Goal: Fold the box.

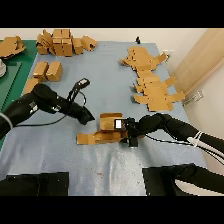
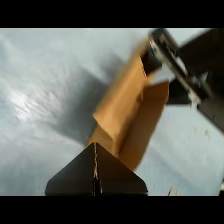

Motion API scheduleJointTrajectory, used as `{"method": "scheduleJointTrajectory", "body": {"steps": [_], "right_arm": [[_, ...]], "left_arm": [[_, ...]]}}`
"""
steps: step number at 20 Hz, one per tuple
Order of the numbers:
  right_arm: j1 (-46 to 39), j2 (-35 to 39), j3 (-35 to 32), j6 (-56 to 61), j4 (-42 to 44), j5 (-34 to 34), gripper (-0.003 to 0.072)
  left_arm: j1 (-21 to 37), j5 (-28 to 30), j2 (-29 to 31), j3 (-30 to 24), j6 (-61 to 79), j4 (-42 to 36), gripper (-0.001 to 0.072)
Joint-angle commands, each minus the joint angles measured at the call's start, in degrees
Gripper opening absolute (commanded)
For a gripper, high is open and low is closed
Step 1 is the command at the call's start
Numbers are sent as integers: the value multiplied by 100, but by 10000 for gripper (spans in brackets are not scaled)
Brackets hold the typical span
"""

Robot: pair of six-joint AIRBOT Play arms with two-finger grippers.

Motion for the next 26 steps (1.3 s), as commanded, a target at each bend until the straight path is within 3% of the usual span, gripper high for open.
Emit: {"method": "scheduleJointTrajectory", "body": {"steps": [1, 3, 5, 10, 18, 22, 23, 24, 25, 26], "right_arm": [[4, 2, 4, 0, 0, -2, 503], [4, 2, 4, 0, 0, -2, 503], [4, 2, 4, 0, 0, -2, 503], [4, 2, 4, 0, 0, -2, 503], [4, 2, 4, 0, 0, -2, 503], [4, 2, 4, 0, 2, 0, 503], [4, 2, 4, 0, 2, -2, 503], [4, 2, 4, 0, 2, -2, 503], [4, 2, 4, 0, 2, 0, 503], [4, 2, 4, 0, 2, 0, 503]], "left_arm": [[-470, 503, 1211, -1045, 691, 944, 10], [-890, 678, 1812, -1554, 1259, 1290, 22], [-1255, 1040, 1974, -1755, 1239, 1572, 692], [-1766, 1670, 1537, -1762, 1244, 1622, 696], [-1851, 1982, 678, -1453, 1244, 1567, 696], [-1961, 2549, 555, -1443, 1246, 1554, 694], [-1961, 2682, 555, -1443, 1246, 1554, 655], [-1961, 2750, 555, -1443, 1287, 1556, 491], [-1963, 2730, 555, -1443, 1377, 1552, 397], [-1963, 2675, 555, -1443, 1414, 1550, 400]]}}
